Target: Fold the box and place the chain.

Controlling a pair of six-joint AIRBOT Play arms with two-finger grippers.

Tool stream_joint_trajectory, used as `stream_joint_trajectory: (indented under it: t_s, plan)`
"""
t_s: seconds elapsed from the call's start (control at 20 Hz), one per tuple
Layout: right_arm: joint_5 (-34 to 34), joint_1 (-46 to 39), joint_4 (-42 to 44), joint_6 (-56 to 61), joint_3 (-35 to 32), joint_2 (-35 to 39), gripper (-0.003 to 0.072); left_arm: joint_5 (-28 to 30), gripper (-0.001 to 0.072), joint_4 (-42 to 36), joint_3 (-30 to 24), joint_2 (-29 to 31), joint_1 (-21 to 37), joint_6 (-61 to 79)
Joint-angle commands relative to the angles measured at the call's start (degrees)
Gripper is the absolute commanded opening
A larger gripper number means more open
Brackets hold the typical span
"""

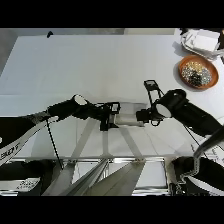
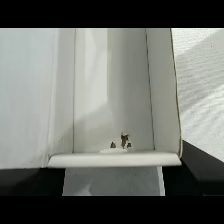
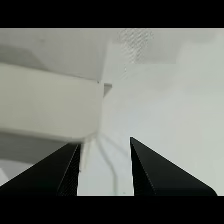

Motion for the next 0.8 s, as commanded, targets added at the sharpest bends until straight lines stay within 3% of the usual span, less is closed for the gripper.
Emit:
stream_joint_trajectory:
  t_s: [0.0, 0.15, 0.3, 0.5, 0.75]
  plan:
    - [3.7, -3.0, -1.2, -6.4, 1.6, 7.3, 0.0351, -0.1, 0.0332, 0.0, 0.0, 0.0, 0.0, 0.0]
    - [5.3, -12.4, -1.6, -14.8, 6.0, 9.6, 0.0351, -0.1, 0.0332, 0.0, 0.0, 0.0, 0.0, 0.0]
    - [1.3, -27.3, -1.5, -24.1, 9.6, 8.1, 0.0350, -0.1, 0.0332, 0.0, 0.0, 0.0, 0.0, 0.0]
    - [-2.0, -46.5, -1.4, -33.2, 15.6, -2.6, 0.0350, -0.1, 0.0332, 0.0, 0.0, 0.0, 0.0, 0.0]
    - [-6.1, -57.1, -1.5, -34.9, 25.8, -18.2, 0.0347, -0.1, 0.0332, 0.0, 0.0, 0.0, 0.0, 0.0]
